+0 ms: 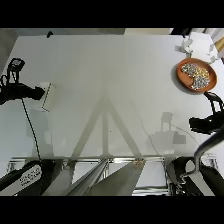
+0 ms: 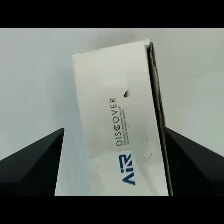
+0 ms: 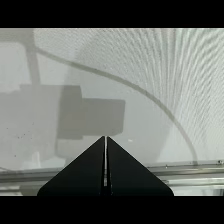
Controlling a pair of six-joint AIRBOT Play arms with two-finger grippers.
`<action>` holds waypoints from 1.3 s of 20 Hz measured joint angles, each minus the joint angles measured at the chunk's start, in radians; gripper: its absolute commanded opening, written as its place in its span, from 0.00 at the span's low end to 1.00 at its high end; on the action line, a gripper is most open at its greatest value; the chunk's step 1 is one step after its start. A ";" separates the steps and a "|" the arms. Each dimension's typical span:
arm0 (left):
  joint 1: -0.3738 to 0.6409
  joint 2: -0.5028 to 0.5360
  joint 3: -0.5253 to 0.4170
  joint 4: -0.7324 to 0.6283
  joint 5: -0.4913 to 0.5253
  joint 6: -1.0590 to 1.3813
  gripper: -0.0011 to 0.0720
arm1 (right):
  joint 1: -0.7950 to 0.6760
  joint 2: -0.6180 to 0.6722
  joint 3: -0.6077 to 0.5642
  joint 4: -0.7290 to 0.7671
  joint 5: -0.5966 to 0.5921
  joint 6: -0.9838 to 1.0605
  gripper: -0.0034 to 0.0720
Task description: Fold the box and place the chain.
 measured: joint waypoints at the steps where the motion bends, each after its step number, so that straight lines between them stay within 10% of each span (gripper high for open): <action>1: 0.000 -0.013 0.002 -0.009 -0.005 0.010 0.97 | 0.000 0.000 0.000 0.000 0.000 0.000 0.07; 26: 0.000 -0.075 0.008 -0.102 0.062 0.118 0.98 | 0.000 0.000 0.000 0.000 0.000 0.000 0.07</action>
